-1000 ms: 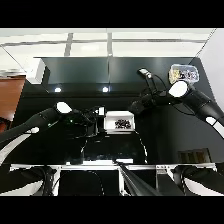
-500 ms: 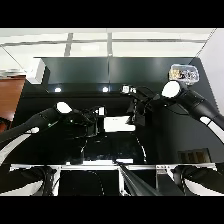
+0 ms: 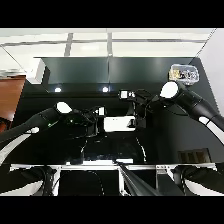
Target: Fold the box and place the chain.
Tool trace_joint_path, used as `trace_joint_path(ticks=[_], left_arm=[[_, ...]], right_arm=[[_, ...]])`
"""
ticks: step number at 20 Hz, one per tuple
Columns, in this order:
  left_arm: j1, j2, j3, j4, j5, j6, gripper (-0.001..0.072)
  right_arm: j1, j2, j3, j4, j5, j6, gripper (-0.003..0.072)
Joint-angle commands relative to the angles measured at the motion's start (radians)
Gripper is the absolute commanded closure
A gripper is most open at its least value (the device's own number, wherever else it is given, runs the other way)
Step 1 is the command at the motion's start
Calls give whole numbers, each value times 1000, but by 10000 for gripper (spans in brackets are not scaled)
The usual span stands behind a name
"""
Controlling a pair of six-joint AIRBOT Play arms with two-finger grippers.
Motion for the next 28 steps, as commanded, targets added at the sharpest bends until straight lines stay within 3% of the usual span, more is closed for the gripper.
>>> trace_joint_path(ticks=[1, 6, 8, 9, 10, 28], left_arm=[[-1, -1, 1, 0, -1, 0, 312], [-1, -1, 1, 0, -1, 0, 313], [-1, -1, 1, 0, -1, 0, 313], [-1, -1, 1, 0, -1, 0, 313], [-1, -1, 1, 0, -1, 0, 312], [-1, -1, 1, 0, -1, 0, 313]], right_arm=[[0, 0, 1, -6, 16, 0, 66], [0, 0, 1, -27, -15, 21, 67], [0, 0, 1, -27, -14, 60, 327], [0, 0, 1, -27, -14, 79, 410], [0, 0, 1, -27, -14, 93, 444], [0, 0, -36, -26, -10, 109, 444]])
